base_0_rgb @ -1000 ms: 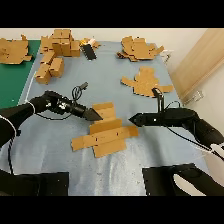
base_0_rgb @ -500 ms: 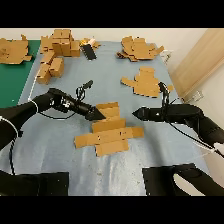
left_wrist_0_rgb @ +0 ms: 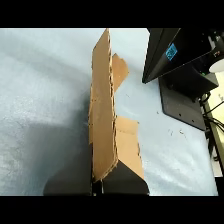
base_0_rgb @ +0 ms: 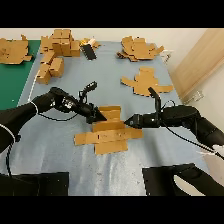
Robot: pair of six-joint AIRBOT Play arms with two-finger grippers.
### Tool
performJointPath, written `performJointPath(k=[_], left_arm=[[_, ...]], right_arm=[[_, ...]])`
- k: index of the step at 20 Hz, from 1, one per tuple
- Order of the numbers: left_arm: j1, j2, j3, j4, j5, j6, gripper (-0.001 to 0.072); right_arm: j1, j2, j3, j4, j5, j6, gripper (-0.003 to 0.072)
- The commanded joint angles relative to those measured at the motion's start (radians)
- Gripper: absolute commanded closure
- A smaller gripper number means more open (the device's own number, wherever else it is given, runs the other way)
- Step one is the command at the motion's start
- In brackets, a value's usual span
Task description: Fold the box.
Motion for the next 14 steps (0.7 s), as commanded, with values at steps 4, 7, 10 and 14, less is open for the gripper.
performJointPath(k=[4,7,10,14], left_arm=[[-0.040,0.002,-0.004,-0.015,0.016,0.041,0.0699],[-0.053,0.003,-0.004,-0.067,0.020,0.064,0.0699],[-0.062,0.017,-0.017,-0.089,0.084,0.088,0.0699],[-0.085,0.040,-0.034,-0.092,0.142,0.150,0.0699]], right_arm=[[0.037,0.001,0.001,0.001,0.022,0.008,0.0684],[0.037,0.001,0.001,0.001,0.028,0.008,0.0684],[0.037,0.001,0.001,0.001,0.030,0.008,0.0684],[0.037,0.001,0.001,0.001,0.033,0.008,0.0684]])
